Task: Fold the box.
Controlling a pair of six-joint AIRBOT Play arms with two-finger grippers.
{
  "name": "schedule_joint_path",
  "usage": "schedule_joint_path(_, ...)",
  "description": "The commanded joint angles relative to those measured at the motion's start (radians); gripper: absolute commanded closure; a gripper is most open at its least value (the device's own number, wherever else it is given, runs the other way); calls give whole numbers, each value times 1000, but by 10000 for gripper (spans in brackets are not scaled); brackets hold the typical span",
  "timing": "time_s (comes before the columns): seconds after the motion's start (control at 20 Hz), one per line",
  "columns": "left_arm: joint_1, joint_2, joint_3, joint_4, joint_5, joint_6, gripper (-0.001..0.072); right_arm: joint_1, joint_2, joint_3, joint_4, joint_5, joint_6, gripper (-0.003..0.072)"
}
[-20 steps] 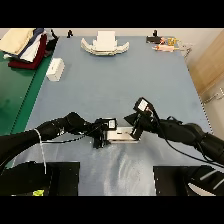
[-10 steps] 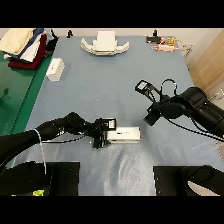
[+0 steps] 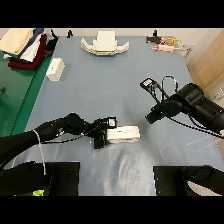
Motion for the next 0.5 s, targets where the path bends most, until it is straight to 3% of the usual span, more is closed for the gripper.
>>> schedule_joint_path(0.0,33,66,4,20,104,-163,188,0,-2,1,-2,-6,20,680)
schedule_joint_path(0.2,229,184,4,109,111,-370,188,0,-2,1,-3,-6,20,680)
schedule_joint_path(0.45,650,274,7,299,113,-631,188,0,-2,1,-3,-6,20,680)
